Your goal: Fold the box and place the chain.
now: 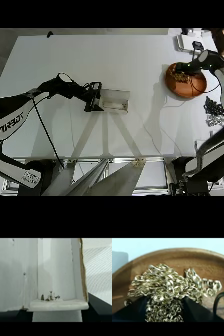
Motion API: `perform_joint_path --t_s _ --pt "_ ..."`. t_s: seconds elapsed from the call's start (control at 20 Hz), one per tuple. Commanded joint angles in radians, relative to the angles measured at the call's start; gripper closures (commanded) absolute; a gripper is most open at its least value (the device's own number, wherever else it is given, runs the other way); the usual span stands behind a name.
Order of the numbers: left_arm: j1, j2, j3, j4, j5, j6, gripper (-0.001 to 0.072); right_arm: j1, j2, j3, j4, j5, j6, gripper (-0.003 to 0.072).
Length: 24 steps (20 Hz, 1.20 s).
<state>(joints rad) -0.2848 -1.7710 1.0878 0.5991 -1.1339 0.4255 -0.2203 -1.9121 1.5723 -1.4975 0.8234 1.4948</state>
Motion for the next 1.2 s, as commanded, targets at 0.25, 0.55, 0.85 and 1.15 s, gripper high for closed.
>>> perform_joint_path --t_s 0.25,0.55,0.85,1.15 --pt "0.001 0.0 0.0 0.0 0.0 0.0 0.045 0.069 0.056 0.004 -0.156 0.167 -0.003 0.0679" --pt "0.001 0.0 0.0 0.0 0.0 0.001 0.045 0.162 0.296 -0.057 -0.233 0.437 -0.012 0.0681" --pt "0.001 0.0 0.0 0.0 0.0 0.001 0.045 0.411 0.584 -0.277 -0.224 0.534 -0.011 0.0681" --pt "0.001 0.0 0.0 0.0 0.0 0.0 0.045 0.685 0.617 -0.279 -0.123 0.615 -0.011 0.068"
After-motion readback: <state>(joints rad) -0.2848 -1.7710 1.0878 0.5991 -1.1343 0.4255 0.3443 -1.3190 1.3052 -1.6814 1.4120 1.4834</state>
